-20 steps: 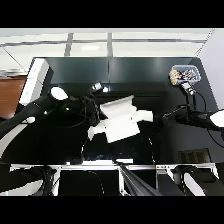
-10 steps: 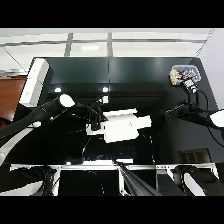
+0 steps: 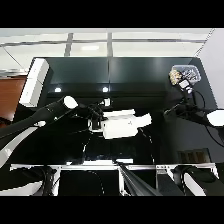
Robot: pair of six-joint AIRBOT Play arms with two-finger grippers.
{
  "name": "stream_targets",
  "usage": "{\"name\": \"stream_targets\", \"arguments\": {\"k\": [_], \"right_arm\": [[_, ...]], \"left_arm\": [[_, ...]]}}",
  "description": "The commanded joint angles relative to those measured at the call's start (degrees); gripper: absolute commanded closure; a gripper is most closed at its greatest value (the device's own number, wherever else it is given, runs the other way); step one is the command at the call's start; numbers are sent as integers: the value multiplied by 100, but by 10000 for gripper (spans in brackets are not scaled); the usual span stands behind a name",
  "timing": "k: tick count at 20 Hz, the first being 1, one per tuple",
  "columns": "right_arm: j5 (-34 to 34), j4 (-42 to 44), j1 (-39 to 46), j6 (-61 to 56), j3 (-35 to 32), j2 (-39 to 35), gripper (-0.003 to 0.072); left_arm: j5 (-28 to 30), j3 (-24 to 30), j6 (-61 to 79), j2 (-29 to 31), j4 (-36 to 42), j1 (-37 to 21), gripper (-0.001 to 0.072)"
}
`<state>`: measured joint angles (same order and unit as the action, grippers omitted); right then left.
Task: Fold the box and place the chain.
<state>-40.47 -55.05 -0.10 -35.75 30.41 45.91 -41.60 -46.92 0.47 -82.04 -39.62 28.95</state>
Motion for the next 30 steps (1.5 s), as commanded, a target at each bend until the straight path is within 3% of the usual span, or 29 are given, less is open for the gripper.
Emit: {"name": "stream_targets", "arguments": {"k": [1,5,10,13,18,30], "right_arm": [[48,11,-472,221,-87,144,-17],[-31,11,-1005,407,-295,452,-17],[-1019,529,-1473,1790,-310,494,-19],[-1032,962,-1657,2465,-431,597,-19],[-997,656,-2009,3432,-455,1019,-18],[-1154,295,-2044,3560,-452,1104,-17]], "left_arm": [[-66,2,188,-15,2,7,680],[-282,-20,195,-33,55,26,679],[-533,-22,214,-28,109,26,679],[-538,-22,214,-31,109,26,679],[-538,-20,214,-31,109,28,679],[-531,-20,214,-31,107,26,679]]}}
